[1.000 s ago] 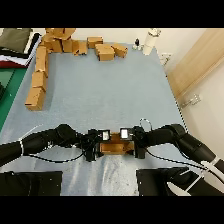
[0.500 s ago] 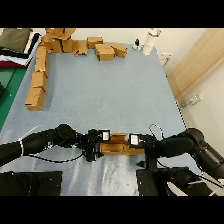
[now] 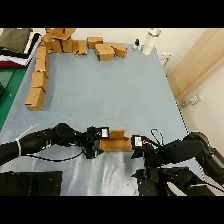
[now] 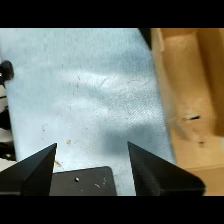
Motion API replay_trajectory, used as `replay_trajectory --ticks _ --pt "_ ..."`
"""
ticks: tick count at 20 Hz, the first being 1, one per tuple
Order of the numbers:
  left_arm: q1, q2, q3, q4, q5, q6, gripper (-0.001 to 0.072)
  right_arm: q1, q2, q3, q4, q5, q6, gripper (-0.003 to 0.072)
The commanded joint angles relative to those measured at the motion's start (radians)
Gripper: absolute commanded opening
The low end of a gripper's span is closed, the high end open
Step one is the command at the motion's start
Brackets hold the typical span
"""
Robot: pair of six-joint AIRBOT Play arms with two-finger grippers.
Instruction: Fold the box.
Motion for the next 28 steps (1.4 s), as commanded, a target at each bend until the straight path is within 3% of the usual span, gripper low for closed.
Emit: replay_trajectory --ticks 1,3,7,12,17,24,28 --pt "0.039 0.064 0.001 0.076 0.047 -0.111 0.0472 0.000 0.003 0.000 0.023 -0.006 0.262 0.0707" --pt "0.061 0.091 0.001 0.187 0.027 -0.217 0.0472 0.000 0.003 0.004 0.013 -0.006 0.372 0.0704" --pt "0.066 0.091 0.001 0.393 -0.122 -0.341 0.0472 0.000 0.003 0.005 0.033 0.034 0.602 0.0704" --pt "0.065 0.091 0.001 0.380 -0.116 -0.339 0.0472 0.000 0.003 0.005 0.036 0.184 0.800 0.0704" --pt "0.058 0.043 0.001 0.269 -0.086 -0.281 0.0472 0.000 0.003 0.005 0.035 0.311 0.929 0.0705" --pt "0.027 0.031 0.001 0.268 -0.074 -0.253 0.0472 0.001 -0.008 0.003 0.036 0.349 1.102 0.0704" --pt "0.027 0.030 0.001 0.269 -0.059 -0.238 0.0472 0.001 -0.008 0.003 0.035 0.372 1.104 0.0704"
